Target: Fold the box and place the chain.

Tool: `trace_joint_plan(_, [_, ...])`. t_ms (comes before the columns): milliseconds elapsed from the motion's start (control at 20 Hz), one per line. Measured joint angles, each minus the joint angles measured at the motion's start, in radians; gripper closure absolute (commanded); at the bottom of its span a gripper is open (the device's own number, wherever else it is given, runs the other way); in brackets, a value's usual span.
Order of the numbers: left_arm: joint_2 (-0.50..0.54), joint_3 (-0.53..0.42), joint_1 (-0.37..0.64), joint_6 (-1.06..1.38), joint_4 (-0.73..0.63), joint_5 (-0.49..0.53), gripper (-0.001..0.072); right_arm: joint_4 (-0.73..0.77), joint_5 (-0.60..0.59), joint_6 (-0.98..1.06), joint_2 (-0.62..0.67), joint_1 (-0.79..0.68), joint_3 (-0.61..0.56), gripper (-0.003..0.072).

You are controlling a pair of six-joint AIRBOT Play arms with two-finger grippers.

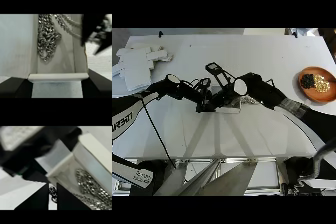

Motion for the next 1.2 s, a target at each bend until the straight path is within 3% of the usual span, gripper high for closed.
trace_joint_plan(50, [0.000,0.000,0.000,0.000,0.000,0.000,0.0310,-0.018,0.007,0.018,-0.005,0.002,0.000,0.0427])
trace_joint_plan(500, [0.000,0.000,0.000,0.000,0.000,0.000,0.0310,-0.110,0.120,-0.032,0.135,-0.029,0.000,0.0424])
trace_joint_plan(600, [0.000,0.000,0.000,0.000,0.000,0.000,0.0310,-0.139,0.170,-0.062,0.174,-0.072,0.000,0.0330])
trace_joint_plan(750, [0.000,0.000,0.000,0.000,0.000,0.000,0.0310,-0.189,0.255,-0.143,0.202,-0.167,-0.010,0.0311])
trace_joint_plan(850, [0.000,0.000,0.000,0.000,0.000,0.000,0.0310,-0.203,0.283,-0.211,0.208,-0.235,-0.034,0.0078])
trace_joint_plan(1200, [0.000,0.000,0.000,0.000,0.000,0.000,0.0310,-0.210,0.223,-0.441,0.116,-0.377,-0.135,0.0075])
